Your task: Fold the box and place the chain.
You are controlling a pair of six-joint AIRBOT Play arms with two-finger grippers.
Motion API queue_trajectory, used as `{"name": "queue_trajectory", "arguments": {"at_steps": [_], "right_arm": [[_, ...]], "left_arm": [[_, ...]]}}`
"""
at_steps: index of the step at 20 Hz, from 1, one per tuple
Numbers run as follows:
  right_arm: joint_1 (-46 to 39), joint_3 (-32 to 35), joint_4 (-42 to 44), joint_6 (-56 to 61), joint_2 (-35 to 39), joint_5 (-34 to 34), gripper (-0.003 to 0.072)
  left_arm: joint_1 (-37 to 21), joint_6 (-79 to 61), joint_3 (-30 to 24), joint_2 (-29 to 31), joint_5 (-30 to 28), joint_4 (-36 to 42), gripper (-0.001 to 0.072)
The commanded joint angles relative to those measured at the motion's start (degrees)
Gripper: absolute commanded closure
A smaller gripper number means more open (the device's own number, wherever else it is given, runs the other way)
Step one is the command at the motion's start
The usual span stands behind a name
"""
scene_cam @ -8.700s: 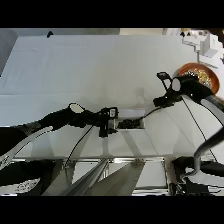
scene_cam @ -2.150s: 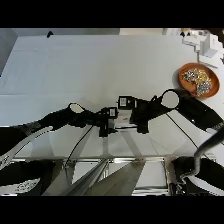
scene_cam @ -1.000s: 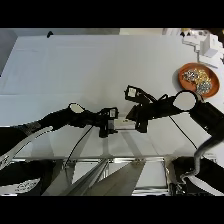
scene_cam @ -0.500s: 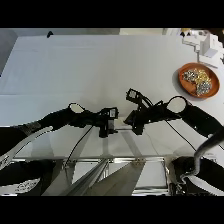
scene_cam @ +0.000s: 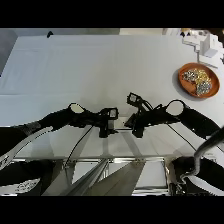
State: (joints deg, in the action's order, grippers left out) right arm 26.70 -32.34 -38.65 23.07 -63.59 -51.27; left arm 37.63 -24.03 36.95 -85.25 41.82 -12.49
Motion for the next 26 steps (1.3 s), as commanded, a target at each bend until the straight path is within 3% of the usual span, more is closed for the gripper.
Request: {"name": "queue_trajectory", "arguments": {"at_steps": [1,10,14,16,18,21,23,26], "right_arm": [[-0.02,1.36,-1.62,-0.66,-0.04,0.63,0.0667],[-0.04,2.62,-1.33,-0.63,1.18,2.56,0.0666],[-0.04,1.38,-2.86,2.93,9.68,2.19,0.0665],[-0.04,-0.68,-10.71,13.11,14.19,0.37,0.0665],[-1.51,-3.34,-23.76,27.36,17.03,-6.27,0.0665],[-9.97,-5.77,-40.39,48.96,17.64,-25.27,0.0666],[-16.85,-5.75,-44.33,57.48,17.62,-32.44,0.0665],[-24.85,-5.7,-44.52,59.69,17.62,-34.27,0.0666]], "left_arm": [[-0.02,0.04,0.02,0.04,0.0,0.02,0.0571],[-0.02,0.04,0.02,0.04,0.0,0.02,0.0571],[-0.02,0.04,0.02,0.04,0.0,0.02,0.0571],[-0.02,0.04,0.04,0.04,0.0,0.02,0.0571],[-0.02,0.07,0.02,0.04,0.02,0.02,0.0571],[-0.02,0.07,0.04,0.04,0.0,0.02,0.0571],[-0.02,0.04,0.04,0.04,0.02,0.02,0.0571],[-0.02,0.07,0.02,0.04,0.02,0.02,0.0571]]}}
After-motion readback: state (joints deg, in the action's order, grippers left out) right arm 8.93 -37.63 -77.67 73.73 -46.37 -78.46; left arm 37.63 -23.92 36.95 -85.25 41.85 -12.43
